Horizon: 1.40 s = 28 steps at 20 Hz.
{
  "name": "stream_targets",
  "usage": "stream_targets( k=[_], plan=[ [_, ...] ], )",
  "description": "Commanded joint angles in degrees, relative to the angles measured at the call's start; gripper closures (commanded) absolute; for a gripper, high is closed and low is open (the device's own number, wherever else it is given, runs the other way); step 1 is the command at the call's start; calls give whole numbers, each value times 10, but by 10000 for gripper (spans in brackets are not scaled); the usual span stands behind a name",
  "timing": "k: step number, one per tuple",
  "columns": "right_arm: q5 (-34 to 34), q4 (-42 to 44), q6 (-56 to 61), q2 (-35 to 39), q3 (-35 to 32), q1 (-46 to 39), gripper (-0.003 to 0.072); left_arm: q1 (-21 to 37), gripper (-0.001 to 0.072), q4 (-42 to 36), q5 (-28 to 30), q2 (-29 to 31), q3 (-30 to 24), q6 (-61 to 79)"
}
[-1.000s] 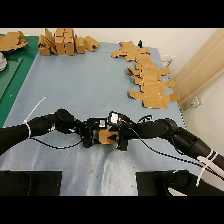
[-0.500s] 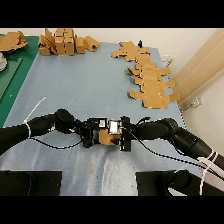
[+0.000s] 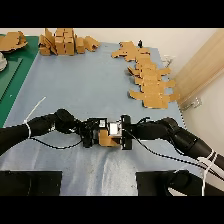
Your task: Fold the box.
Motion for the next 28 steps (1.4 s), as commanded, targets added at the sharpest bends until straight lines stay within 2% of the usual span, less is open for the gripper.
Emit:
stream_targets(
  k=[1,10,13,16,17,28],
  plan=[
    [-14,0,0,2,0,12,237,0,184,0,0,0,0,0],
    [-3,-19,-1,-21,0,34,237,0,184,0,0,0,0,0],
    [19,-87,-1,-21,0,35,237,0,184,0,0,0,0,0],
    [20,-96,0,-16,0,36,263,0,184,0,0,0,0,0],
    [20,-97,0,-13,0,40,307,0,184,0,0,0,0,0],
    [25,-105,2,8,1,53,342,0,184,0,0,0,0,0]
  ],
)
